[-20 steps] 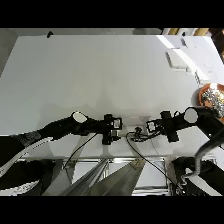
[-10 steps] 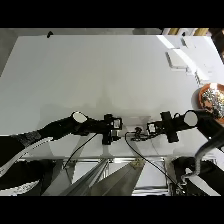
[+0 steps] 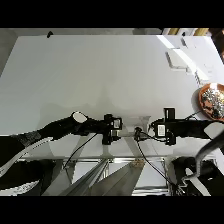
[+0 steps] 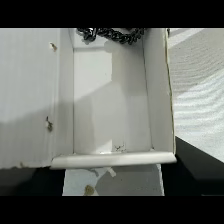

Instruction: Fold the box and place the chain.

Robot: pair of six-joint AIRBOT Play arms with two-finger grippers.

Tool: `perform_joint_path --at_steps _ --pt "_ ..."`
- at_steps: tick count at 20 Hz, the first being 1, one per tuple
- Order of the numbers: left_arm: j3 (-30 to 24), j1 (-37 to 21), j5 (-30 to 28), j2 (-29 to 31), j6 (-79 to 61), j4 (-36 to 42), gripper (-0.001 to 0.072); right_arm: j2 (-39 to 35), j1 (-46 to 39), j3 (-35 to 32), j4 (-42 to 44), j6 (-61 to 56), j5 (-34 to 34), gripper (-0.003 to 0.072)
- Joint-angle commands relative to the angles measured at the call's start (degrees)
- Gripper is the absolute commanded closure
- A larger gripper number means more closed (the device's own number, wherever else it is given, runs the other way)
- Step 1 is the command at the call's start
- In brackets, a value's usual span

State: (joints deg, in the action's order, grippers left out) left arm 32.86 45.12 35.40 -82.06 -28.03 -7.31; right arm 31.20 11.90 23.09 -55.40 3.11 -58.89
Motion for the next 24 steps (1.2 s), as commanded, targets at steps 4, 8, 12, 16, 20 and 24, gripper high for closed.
perform_joint_path --at_steps 4,8,12,16,20,24 --pt "0.0 0.0 0.0 0.0 0.0 0.0 0.0437 -4.0 0.1 0.0 21.3 3.8 -0.8 0.0667" --pt "0.0 0.0 0.0 0.0 0.0 0.0 0.0437 -4.0 0.1 0.0 27.8 4.9 -1.1 0.0667" --pt "0.0 0.0 0.0 0.0 0.0 0.0 0.0437 -4.0 0.1 0.0 30.5 6.7 -1.9 0.0667" --pt "0.0 0.0 0.0 0.0 0.0 0.0 0.0437 -4.0 0.1 0.0 31.2 8.0 -0.5 0.0667" --pt "0.0 0.0 0.0 0.0 0.0 0.0 0.0437 -4.0 0.1 0.0 21.6 6.0 1.3 0.0667" --pt "0.0 0.0 0.0 0.0 0.0 0.0 0.0437 -2.9 0.1 -0.5 4.9 -4.5 0.8 0.0667"
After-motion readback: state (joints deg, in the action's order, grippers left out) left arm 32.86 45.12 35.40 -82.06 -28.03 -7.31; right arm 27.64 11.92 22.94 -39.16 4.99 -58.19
